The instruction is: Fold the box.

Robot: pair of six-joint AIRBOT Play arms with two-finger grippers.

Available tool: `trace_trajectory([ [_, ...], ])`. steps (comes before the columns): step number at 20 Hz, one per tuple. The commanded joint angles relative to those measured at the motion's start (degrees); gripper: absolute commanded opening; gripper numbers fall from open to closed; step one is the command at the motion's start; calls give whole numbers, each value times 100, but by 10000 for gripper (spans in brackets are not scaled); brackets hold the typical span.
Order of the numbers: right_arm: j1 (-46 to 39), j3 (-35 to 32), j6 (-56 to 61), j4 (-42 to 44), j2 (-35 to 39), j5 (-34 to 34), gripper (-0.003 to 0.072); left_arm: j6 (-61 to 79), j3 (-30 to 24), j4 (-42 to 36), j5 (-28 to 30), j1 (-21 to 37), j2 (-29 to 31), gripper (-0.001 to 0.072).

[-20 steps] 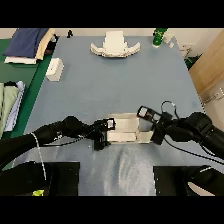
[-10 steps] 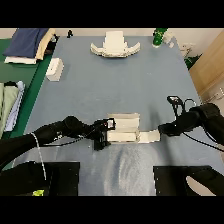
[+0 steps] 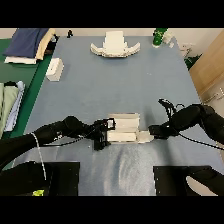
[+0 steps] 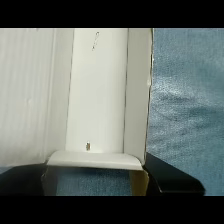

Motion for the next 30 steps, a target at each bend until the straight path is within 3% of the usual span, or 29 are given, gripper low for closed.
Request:
trace_trajectory([
  [1,4,-2,-179,201,-13,52,0,2,2,0,2,2,-4,444],
  [11,7,116,-481,815,-9,-26,12,2,2,0,2,2,-4,444],
  [12,7,116,-481,815,-9,-70,62,2,2,0,2,2,-4,444],
  [13,7,116,-481,815,-9,-76,289,2,2,2,2,2,-4,444],
  [14,7,118,-483,815,-9,-76,437,2,2,2,2,2,-4,444],
  [23,17,352,-474,866,-15,-66,401,2,2,0,4,2,-4,444],
  [30,861,356,-146,852,-125,518,400,2,2,0,4,2,-4,444],
])
